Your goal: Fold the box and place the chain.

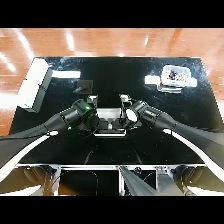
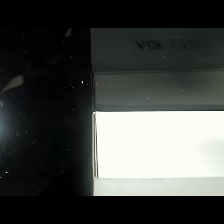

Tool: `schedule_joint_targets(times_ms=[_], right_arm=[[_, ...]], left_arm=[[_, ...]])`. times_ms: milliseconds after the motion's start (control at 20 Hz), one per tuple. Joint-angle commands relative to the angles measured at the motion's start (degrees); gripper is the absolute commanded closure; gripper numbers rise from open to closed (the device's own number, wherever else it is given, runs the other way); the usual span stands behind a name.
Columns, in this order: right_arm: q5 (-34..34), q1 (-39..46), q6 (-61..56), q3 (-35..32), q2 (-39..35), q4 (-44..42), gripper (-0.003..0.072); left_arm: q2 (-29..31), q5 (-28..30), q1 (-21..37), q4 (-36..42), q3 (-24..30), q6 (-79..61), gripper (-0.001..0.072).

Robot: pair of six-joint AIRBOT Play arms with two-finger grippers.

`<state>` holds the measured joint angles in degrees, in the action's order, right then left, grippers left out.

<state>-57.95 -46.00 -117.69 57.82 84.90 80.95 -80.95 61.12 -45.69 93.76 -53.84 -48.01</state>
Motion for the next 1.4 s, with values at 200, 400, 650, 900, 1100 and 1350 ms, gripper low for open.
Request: schedule_joint_targets(times_ms=[200,400,650,900,1100,1350], right_arm=[[0.2,-0.1,1.0,0.0,0.0,-0.4,0.0665],[0.1,-0.1,1.0,0.0,0.0,-0.8,0.0664],[-0.3,-0.1,1.0,0.0,-0.2,-1.2,0.0334],[-4.8,-0.1,3.5,0.0,-3.9,-0.1,0.0243],[-10.0,-0.1,4.2,0.0,-10.1,4.9,0.0243],[-17.8,-0.1,7.6,0.0,-17.8,5.4,0.0244]], left_arm=[[0.0,-0.1,0.0,0.0,0.0,0.0,0.0690],[0.0,-0.1,0.0,0.0,0.0,0.0,0.0690],[0.0,-0.1,0.0,0.0,0.0,0.0,0.0690],[0.0,-0.1,0.0,0.0,0.0,0.0,0.0690],[0.0,-0.1,0.0,0.0,0.0,0.0,0.0690],[0.0,-0.2,0.0,-0.1,0.0,0.0,0.0690]])
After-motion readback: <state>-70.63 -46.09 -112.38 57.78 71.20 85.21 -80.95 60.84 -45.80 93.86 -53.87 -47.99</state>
